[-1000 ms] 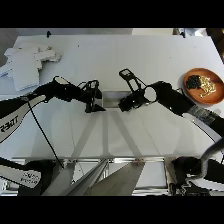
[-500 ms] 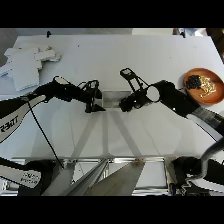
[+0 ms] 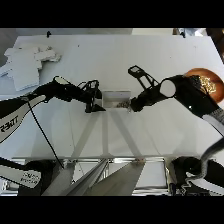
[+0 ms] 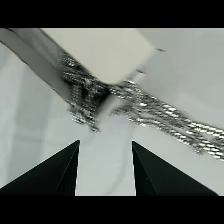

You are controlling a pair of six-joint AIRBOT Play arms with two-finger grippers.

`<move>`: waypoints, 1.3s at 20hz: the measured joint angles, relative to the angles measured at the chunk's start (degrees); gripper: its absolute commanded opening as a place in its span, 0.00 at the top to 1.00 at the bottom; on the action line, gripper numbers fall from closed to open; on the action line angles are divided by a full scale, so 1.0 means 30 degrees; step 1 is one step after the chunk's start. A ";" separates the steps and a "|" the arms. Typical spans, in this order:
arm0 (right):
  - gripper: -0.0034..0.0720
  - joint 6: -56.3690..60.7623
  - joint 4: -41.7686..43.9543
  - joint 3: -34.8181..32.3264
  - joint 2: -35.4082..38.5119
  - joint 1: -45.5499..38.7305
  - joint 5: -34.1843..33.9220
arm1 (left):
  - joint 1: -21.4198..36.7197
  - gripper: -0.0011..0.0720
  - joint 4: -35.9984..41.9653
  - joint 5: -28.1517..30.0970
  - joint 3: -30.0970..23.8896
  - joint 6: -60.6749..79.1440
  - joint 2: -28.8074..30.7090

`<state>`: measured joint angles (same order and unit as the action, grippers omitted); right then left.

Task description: Fold the box and place the chain.

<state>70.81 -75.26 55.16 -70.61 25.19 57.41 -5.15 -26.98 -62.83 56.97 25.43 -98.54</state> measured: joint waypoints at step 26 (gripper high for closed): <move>0.77 -1.0630 -0.1158 0.0044 -0.5610 -0.2586 -0.1989 | -0.0007 0.60 0.0000 0.0007 0.0000 0.0007 0.0000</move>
<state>38.92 -78.74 55.29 -87.44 17.43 51.44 -5.17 -26.98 -62.81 56.97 25.45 -98.54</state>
